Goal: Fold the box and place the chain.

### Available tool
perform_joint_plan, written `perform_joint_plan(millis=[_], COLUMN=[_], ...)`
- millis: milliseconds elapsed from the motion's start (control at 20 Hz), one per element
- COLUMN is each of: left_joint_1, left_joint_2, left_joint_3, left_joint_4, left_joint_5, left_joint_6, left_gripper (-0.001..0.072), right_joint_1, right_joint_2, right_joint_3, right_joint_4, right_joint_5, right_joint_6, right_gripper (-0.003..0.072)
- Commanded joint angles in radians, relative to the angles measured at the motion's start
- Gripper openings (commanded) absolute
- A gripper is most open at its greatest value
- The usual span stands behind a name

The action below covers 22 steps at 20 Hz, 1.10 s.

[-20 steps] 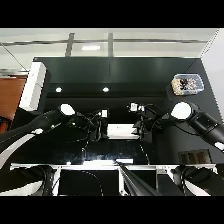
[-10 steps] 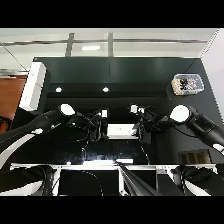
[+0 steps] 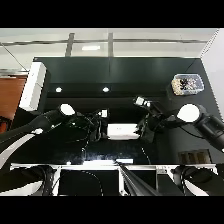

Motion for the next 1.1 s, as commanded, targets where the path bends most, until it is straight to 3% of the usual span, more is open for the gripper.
perform_joint_plan(millis=[0,50,100,300,400,700,1050], left_joint_1=[0.0,0.0,0.0,0.0,0.0,0.0,0.0], left_joint_2=[0.0,0.0,0.0,-0.001,-0.001,-0.001,0.0], left_joint_3=[0.0,0.0,0.0,0.0,0.0,0.0,0.0], left_joint_4=[0.0,0.0,0.0,0.0,0.0,0.0,0.0], left_joint_5=[-0.001,-0.001,-0.001,-0.001,-0.001,-0.001,-0.001], left_joint_6=[0.0,0.0,0.0,0.0,0.0,0.0,0.0], left_gripper=[0.0464,0.0464,0.0464,0.0464,0.0464,0.0464,0.0465], right_joint_1=[-0.054,-0.061,-0.061,-0.06,-0.06,-0.059,-0.06], right_joint_2=[0.045,0.045,0.045,-0.006,-0.062,-0.198,-0.227], right_joint_3=[0.002,-0.014,-0.037,-0.125,-0.128,-0.129,-0.128], right_joint_4=[-0.002,0.027,0.08,0.435,0.507,0.478,0.403], right_joint_5=[0.117,0.127,0.117,-0.023,-0.053,-0.056,-0.085], right_joint_6=[0.29,0.349,0.364,0.365,0.364,0.369,0.415], right_gripper=[0.0274,0.0176,0.0009,0.0006,0.0005,0.0008,0.0007])
